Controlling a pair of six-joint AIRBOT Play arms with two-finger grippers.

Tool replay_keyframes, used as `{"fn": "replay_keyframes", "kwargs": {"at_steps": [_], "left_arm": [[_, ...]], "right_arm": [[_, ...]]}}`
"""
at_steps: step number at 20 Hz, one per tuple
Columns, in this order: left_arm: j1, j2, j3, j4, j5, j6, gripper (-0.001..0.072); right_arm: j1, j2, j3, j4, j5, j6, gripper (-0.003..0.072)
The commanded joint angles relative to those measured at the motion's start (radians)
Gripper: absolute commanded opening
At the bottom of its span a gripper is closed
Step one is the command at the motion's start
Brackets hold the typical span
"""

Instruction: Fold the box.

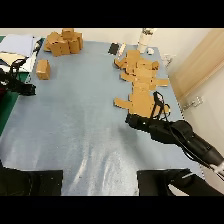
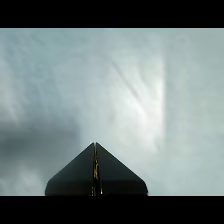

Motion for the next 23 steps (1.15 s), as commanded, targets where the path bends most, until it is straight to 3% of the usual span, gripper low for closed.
{"fn": "replay_keyframes", "kwargs": {"at_steps": [1, 6, 10, 14, 17, 23], "left_arm": [[-0.080, 0.139, -0.077, -0.019, -0.156, -0.114, 0.0007], [-0.343, 0.475, -0.378, -0.026, -0.051, -0.271, 0.0006], [-0.610, 0.576, -0.557, -0.026, -0.013, -0.370, 0.0007], [-0.769, 0.575, -0.597, -0.019, 0.058, -0.437, 0.0012], [-0.781, 0.575, -0.596, -0.021, 0.027, -0.436, 0.0013], [-0.781, 0.575, -0.596, -0.022, 0.028, -0.436, 0.0013]], "right_arm": [[0.001, -0.161, 0.094, 0.068, -0.092, -0.118, 0.0005], [0.006, -0.449, 0.384, 0.122, -0.365, -0.234, 0.0005], [0.029, -0.575, 0.477, 0.155, -0.402, -0.307, 0.0005], [0.039, -0.587, 0.483, 0.168, -0.407, -0.329, 0.0005], [0.039, -0.588, 0.483, 0.156, -0.478, -0.329, 0.0005], [0.039, -0.588, 0.483, 0.156, -0.477, -0.329, 0.0005]]}}
